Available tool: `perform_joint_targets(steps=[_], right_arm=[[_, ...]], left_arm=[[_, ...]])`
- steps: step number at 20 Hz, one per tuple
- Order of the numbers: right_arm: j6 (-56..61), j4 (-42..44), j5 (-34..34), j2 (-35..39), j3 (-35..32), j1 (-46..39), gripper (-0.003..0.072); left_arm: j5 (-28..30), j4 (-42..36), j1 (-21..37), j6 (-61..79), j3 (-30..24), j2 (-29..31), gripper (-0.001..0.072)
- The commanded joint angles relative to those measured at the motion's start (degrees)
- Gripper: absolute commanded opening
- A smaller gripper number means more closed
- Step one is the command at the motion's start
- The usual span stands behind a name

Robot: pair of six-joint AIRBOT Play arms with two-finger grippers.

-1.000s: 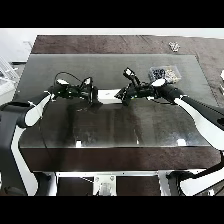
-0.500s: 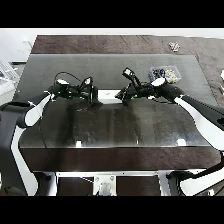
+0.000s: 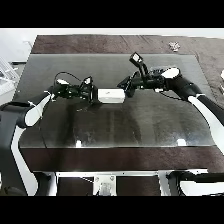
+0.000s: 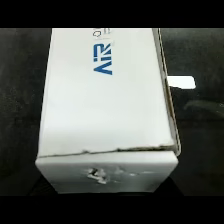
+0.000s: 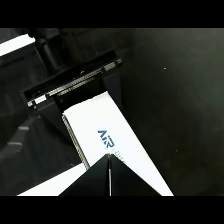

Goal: Fold the box and place the chain.

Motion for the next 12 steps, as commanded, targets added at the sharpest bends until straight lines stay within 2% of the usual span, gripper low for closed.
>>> perform_joint_targets(steps=[1,2,3,4,5,6,12], right_arm=[[5.7,0.5,-0.2,2.9,0.0,-2.0,0.0002],[6.3,0.5,-0.3,3.6,-0.4,-2.6,0.0002],[6.6,0.5,-0.4,4.3,-0.8,-3.1,0.0002],[7.3,0.5,-0.4,5.0,-1.3,-3.6,0.0002],[7.5,0.5,-0.4,5.6,-1.8,-4.1,0.0002],[7.7,0.5,-0.4,6.1,-2.4,-4.5,0.0002],[10.7,0.5,-0.4,6.5,-5.4,-7.3,0.0002]], left_arm=[[-0.4,0.2,0.0,-0.1,0.1,0.0,0.0541],[-0.4,0.2,0.0,-0.1,0.0,0.1,0.054],[-0.4,0.2,0.0,-0.3,0.1,0.2,0.0463],[-0.4,0.2,0.0,-0.3,0.1,0.4,0.0274],[-0.4,0.2,0.0,-0.3,0.1,0.7,0.0122],[-0.4,0.2,0.0,-0.3,0.1,0.8,0.0023],[-0.3,0.4,1.1,-5.3,0.1,4.8,0.0018]])
